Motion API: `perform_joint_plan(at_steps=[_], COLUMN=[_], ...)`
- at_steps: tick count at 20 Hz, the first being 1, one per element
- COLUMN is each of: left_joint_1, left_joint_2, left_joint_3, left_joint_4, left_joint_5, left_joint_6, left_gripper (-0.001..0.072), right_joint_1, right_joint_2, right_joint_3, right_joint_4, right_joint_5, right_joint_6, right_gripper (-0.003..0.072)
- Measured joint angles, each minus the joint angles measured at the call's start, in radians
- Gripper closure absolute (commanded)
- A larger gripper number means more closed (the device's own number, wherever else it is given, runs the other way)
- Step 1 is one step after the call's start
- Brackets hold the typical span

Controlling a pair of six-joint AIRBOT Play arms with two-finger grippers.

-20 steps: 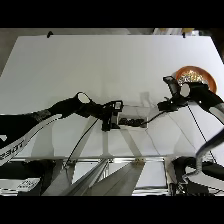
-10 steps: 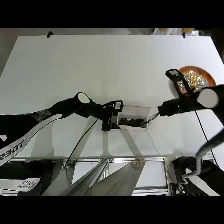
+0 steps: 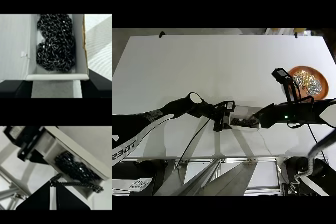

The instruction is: Fold the box and place the chain.

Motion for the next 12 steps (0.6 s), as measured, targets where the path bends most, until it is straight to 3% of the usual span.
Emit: perform_joint_plan(at_steps=[5, 7, 10, 12], left_joint_1=[0.0, 0.0, 0.0, 0.0], left_joint_2=[0.0, 0.0, 0.0, 0.0], left_joint_3=[0.0, 0.0, 0.0, 0.0], left_joint_4=[0.0, 0.0, 0.0, 0.0], left_joint_5=[-0.003, -0.005, -0.005, -0.005], left_joint_6=[0.0, 0.0, 0.0, 0.0], left_gripper=[0.0436, 0.0436, 0.0436, 0.0436], right_joint_1=[0.061, 0.068, 0.071, 0.061], right_joint_2=[-0.049, -0.083, -0.121, -0.142], right_joint_3=[0.0, 0.0, 0.005, 0.034], right_joint_4=[0.024, 0.023, 0.014, 0.008], right_joint_5=[-0.097, -0.108, -0.119, -0.115], right_joint_6=[0.0, 0.0, -0.018, -0.049], right_gripper=[0.0653, 0.0573, 0.0548, 0.0445])
